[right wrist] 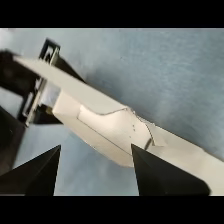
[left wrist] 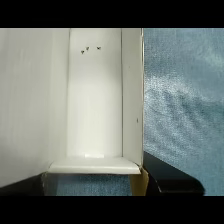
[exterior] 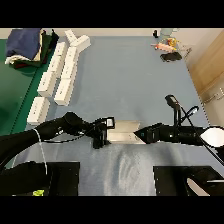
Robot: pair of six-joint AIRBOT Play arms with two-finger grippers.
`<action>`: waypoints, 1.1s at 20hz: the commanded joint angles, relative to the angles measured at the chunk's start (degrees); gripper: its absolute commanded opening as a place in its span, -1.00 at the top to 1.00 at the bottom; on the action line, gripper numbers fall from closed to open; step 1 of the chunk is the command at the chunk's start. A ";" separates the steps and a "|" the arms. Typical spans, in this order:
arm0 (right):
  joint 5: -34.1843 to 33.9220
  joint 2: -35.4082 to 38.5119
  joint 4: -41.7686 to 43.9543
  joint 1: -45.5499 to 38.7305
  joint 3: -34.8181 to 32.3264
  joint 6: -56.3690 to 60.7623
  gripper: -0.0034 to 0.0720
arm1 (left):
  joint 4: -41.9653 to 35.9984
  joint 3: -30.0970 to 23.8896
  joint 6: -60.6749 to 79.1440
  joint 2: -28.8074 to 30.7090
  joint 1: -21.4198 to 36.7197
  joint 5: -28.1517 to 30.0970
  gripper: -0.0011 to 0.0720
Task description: Fold the box.
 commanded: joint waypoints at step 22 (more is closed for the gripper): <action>-11.89 -39.43 6.38 7.45 15.80 -9.18 0.81 | 0.00 0.04 0.02 -0.02 0.00 0.02 -0.34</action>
